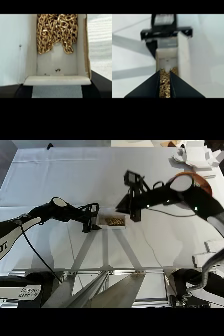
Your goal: Fold the box and place the chain.
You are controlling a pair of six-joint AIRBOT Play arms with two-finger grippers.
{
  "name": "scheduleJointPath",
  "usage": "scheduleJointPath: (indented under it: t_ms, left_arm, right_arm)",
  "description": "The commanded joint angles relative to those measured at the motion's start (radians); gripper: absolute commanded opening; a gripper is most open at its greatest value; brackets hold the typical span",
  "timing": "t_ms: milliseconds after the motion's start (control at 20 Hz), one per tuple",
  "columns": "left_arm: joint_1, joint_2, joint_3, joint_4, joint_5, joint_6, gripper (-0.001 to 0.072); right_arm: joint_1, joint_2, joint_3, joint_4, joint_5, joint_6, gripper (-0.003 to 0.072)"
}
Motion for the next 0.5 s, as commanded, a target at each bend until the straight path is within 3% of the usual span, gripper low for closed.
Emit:
scheduleJointPath:
  t_ms: [0, 100, 200, 250, 300, 350, 450]
  left_arm:
    - [0.0, 0.0, 0.0, 0.0, 0.0, 0.0, 0.0275]
    - [0.0, 0.0, 0.0, 0.0, 0.0, 0.0, 0.0275]
    - [0.0, 0.0, 0.0, 0.0, 0.0, 0.0, 0.0275]
    - [0.0, 0.0, 0.0, 0.0, 0.0, 0.0, 0.0275]
    - [0.0, 0.0, 0.0, 0.0, 0.0, 0.0, 0.0275]
    - [0.0, 0.0, 0.0, 0.0, 0.0, 0.0, 0.0275]
    - [0.0, 0.0, 0.0, 0.0, 0.0, 0.0, 0.0275]
  right_arm:
    - [-0.016, -0.117, 0.255, -0.122, 0.155, 0.346, 0.0116]
    - [-0.03, -0.228, 0.381, -0.129, 0.201, 0.504, 0.0116]
    - [-0.033, -0.303, 0.418, -0.128, 0.155, 0.577, 0.0118]
    - [-0.031, -0.328, 0.418, -0.13, 0.127, 0.578, 0.016]
    - [-0.029, -0.353, 0.418, -0.129, 0.108, 0.578, 0.0277]
    - [-0.026, -0.37, 0.418, -0.13, 0.097, 0.578, 0.0319]
    - [-0.016, -0.393, 0.418, -0.132, 0.098, 0.578, 0.0318]
